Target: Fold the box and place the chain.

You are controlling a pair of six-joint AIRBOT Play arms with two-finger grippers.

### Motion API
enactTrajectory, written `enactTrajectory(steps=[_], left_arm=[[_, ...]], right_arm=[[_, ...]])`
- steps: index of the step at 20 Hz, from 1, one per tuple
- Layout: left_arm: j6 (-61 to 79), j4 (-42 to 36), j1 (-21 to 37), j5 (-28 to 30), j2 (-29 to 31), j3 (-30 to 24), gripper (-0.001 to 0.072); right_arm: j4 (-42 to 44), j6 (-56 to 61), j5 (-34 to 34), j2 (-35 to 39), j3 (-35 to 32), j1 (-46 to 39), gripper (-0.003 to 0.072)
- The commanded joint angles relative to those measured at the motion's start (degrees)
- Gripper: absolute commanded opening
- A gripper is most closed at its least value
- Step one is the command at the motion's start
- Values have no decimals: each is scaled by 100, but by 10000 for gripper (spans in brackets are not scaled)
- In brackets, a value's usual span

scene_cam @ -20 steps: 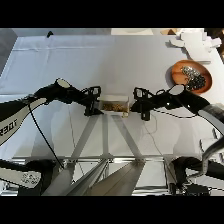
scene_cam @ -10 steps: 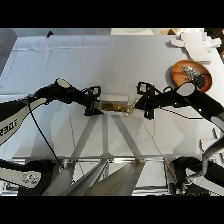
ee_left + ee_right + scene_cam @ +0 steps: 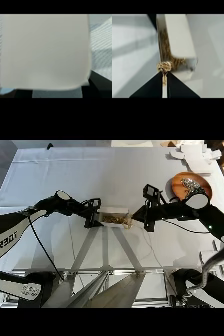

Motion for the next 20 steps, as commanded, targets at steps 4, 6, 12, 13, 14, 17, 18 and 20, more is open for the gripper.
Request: enactTrajectory(steps=[4,6,12,13,14,17,18,20], left_arm=[[2,2,2,0,4,2,321],[2,2,2,0,4,2,321],[2,0,2,0,4,2,321],[2,0,2,0,4,2,321],[2,0,2,0,4,2,321],[2,2,2,0,4,2,321],[2,2,2,0,4,2,321],[2,2,2,0,4,2,321]], right_arm=[[1058,57,-619,46,33,472,13],[1320,55,-802,46,74,568,13],[1589,48,-1357,46,133,590,13],[1685,48,-1445,46,146,590,13],[1836,31,-1449,46,157,590,13],[1941,31,-1399,46,175,592,13],[1947,31,-1410,46,177,592,13],[1952,28,-1517,46,186,590,13]])
